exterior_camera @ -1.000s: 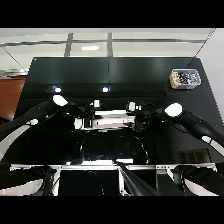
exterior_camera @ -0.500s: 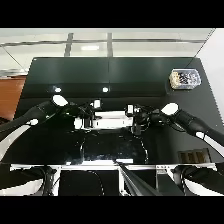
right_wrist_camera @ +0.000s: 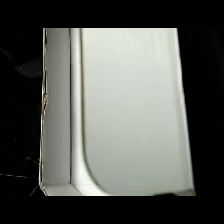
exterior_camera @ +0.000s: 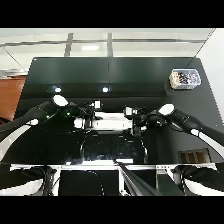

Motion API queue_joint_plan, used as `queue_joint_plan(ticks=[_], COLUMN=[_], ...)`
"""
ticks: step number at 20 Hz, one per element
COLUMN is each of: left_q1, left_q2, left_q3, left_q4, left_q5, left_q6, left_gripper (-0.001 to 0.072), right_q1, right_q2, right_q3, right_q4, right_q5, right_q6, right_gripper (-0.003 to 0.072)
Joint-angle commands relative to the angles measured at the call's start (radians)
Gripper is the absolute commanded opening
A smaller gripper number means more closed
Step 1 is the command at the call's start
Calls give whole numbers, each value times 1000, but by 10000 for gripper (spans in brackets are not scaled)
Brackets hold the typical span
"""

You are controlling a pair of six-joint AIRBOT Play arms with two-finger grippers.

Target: Fold the box and place the chain.

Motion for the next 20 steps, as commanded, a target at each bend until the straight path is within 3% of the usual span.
queue_joint_plan(ticks=[1, 20], left_q1=[0, 0], left_q2=[0, -1], left_q3=[1, 1], left_q4=[-1, -2], left_q5=[3, 3], left_q6=[-1, -1], left_gripper=[25, 26], right_q1=[1, 59], right_q2=[-13, -44], right_q3=[7, 42], right_q4=[-63, -144], right_q5=[-27, -79], right_q6=[92, 179], right_gripper=[677, 677])
